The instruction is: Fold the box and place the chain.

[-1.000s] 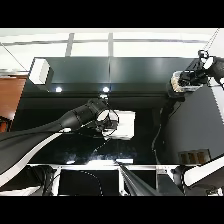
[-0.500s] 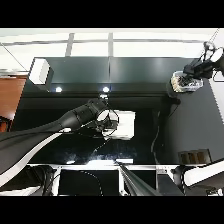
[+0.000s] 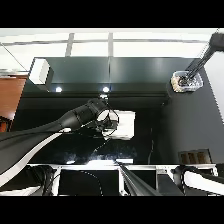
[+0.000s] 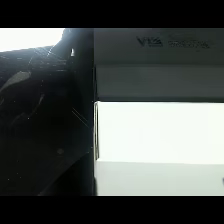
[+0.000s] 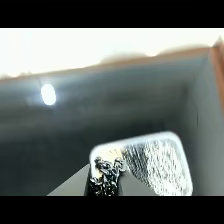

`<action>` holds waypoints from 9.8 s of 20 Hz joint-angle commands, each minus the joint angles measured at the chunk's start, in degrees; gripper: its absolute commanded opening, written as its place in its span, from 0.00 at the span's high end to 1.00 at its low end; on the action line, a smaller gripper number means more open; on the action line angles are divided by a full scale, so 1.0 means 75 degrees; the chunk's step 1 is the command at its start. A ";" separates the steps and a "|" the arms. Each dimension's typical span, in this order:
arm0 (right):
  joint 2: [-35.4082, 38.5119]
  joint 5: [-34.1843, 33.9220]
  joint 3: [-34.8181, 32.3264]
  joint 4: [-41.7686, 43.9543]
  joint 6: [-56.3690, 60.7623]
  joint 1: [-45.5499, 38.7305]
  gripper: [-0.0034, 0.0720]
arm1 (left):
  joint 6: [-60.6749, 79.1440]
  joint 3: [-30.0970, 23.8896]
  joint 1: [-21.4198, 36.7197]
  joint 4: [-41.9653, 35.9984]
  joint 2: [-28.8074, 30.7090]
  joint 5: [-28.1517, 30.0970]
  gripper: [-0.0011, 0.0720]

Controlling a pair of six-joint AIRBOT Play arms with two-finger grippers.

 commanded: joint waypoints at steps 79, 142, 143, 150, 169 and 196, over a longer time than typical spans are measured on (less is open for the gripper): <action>0.4077 0.0740 -0.6344 0.2308 -0.0050 0.3439 0.50 | 0.0000 0.0000 0.0000 0.0032 -0.0006 0.0067 0.95; 0.4188 0.1550 -0.6347 0.1209 0.0670 0.2602 0.49 | 1.9948 -0.3354 0.3188 -0.7338 0.1478 0.2474 0.02; 0.4188 0.1547 -0.6347 0.1209 0.0670 0.2602 0.49 | 1.9948 -0.3279 0.3191 -0.7341 0.1472 0.2474 0.02; 0.4188 0.1559 -0.6347 0.1227 0.0670 0.2602 0.49 | 2.0062 -0.3203 0.2987 -0.7396 0.1244 0.2066 0.02; 0.4185 0.1236 -0.6510 0.1110 0.0664 0.2602 0.49 | 2.0059 -0.3171 0.2841 -0.7726 0.0976 0.2095 0.36; 0.1306 -0.0769 -0.5954 0.2990 -0.4019 0.3500 0.10 | 2.0059 -0.3171 0.2838 -0.7737 0.0976 0.2095 0.36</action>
